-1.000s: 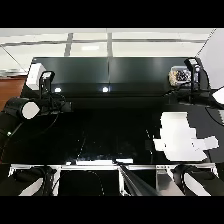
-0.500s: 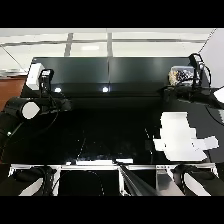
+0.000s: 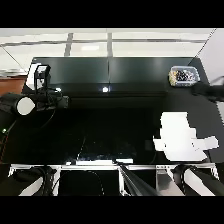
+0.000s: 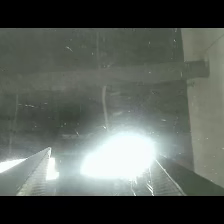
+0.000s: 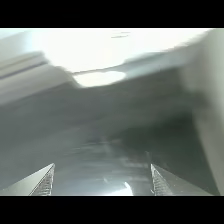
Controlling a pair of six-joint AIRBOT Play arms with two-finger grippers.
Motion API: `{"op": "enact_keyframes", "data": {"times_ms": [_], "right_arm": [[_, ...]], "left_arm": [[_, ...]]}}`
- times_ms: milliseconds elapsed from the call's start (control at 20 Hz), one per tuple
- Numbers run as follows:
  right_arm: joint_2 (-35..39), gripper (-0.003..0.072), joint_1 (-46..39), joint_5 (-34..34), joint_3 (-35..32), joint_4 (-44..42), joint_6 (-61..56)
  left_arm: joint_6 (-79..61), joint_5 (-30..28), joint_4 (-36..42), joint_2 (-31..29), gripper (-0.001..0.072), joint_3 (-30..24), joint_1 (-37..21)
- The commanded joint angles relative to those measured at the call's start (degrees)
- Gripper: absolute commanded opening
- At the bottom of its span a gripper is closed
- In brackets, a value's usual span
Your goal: Fold the box and place the chain.
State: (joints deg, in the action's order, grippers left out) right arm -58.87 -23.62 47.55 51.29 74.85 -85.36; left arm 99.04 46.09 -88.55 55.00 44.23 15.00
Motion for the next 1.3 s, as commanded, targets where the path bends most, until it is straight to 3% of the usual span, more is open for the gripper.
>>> {"op": "enact_keyframes", "data": {"times_ms": [0, 150, 200, 350, 650, 750, 850, 900, 950, 1000, 1250], "right_arm": [[-3.4, 0.0708, -16.3, 10.0, 3.5, 5.1, -1.4], [-8.0, 0.0708, -25.4, 28.2, 4.3, -0.3, 22.2], [-8.8, 0.0708, -26.9, 30.0, 3.3, -0.7, 24.5], [-9.1, 0.0708, -27.1, 30.0, -0.8, -2.1, 34.4], [-9.0, 0.0706, -26.9, 30.7, -6.8, 5.9, 34.9], [-9.1, 0.0533, -26.9, 30.8, -6.8, 6.4, 34.9], [-9.0, 0.0522, -26.9, 31.1, -6.8, 8.0, 34.6], [-9.0, 0.0316, -26.9, 31.4, -6.8, 8.5, 34.6], [-9.0, 0.0289, -26.9, 31.7, -6.8, 8.5, 34.6], [-8.8, 0.0041, -26.7, 31.8, -6.8, 8.1, 34.8], [-4.9, 0.0014, -18.5, 31.2, -6.8, -2.7, 35.3]], "left_arm": [[0.4, 0.9, 1.2, 0.0, 0.071, 0.5, -0.4], [0.4, 0.8, 2.7, 0.0, 0.071, 0.5, -0.4], [0.4, 0.9, 3.6, 0.0, 0.071, 0.5, -0.4], [0.4, 0.4, 5.0, 0.0, 0.071, 0.5, -0.4], [0.4, 0.8, 5.3, 0.0, 0.0711, 0.5, -0.4], [0.4, 1.2, 5.7, 0.0, 0.071, 0.5, -0.4], [0.4, 1.1, 5.8, 0.0, 0.071, 0.5, -0.4], [0.4, 1.1, 6.0, 0.0, 0.071, 0.5, -0.4], [0.4, 1.1, 6.4, 0.0, 0.071, 0.5, -0.4], [0.4, 1.1, 6.6, 0.0, 0.071, 0.5, -0.4], [0.4, 0.9, 6.8, 0.0, 0.071, 0.5, -0.4]]}}
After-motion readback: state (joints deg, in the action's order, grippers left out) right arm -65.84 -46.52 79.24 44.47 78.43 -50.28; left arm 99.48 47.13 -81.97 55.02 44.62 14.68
